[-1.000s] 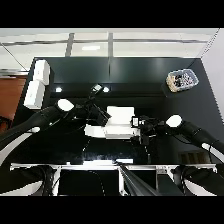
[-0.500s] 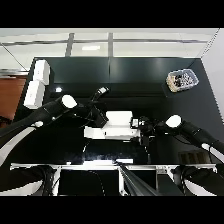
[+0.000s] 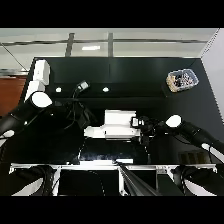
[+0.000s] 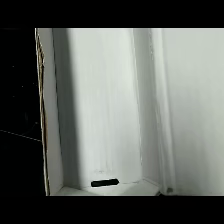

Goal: Fold the box and place the chain.

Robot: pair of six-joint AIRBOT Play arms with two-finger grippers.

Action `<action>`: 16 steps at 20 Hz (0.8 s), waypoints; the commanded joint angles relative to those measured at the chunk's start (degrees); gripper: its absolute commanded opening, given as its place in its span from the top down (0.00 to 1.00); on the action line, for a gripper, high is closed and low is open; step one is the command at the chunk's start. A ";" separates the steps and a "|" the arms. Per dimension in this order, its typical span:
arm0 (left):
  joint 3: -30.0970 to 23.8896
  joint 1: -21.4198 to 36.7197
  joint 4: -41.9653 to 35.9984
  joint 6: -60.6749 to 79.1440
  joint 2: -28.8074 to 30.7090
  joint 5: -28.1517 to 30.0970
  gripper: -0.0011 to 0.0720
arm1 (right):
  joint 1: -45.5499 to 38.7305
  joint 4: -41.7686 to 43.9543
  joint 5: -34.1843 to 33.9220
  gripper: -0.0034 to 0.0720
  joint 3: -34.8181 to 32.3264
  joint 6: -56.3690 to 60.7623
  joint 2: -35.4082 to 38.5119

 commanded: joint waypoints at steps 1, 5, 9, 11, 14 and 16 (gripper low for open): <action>-3.56 -1.84 0.31 11.67 1.66 0.50 0.03 | 0.02 -0.02 0.04 0.70 -0.02 -0.02 -0.02; -4.55 -9.42 4.66 31.56 0.79 11.67 0.02 | 0.04 -0.02 0.04 0.70 -0.02 -0.02 -0.02; -4.55 -13.31 8.61 27.21 -2.71 16.39 0.04 | 0.02 -0.02 0.04 0.70 -0.02 -0.02 -0.02; -4.55 -13.25 7.93 23.37 -3.69 16.72 0.07 | 0.02 -0.02 0.04 0.70 -0.02 -0.02 -0.02; -4.55 -13.29 4.42 21.73 -3.93 16.37 0.48 | 0.02 -0.02 0.04 0.70 -0.02 -0.02 -0.02; -4.55 -13.29 1.62 21.77 -3.93 16.39 0.66 | 0.02 -0.02 0.04 0.70 -0.02 -0.02 -0.02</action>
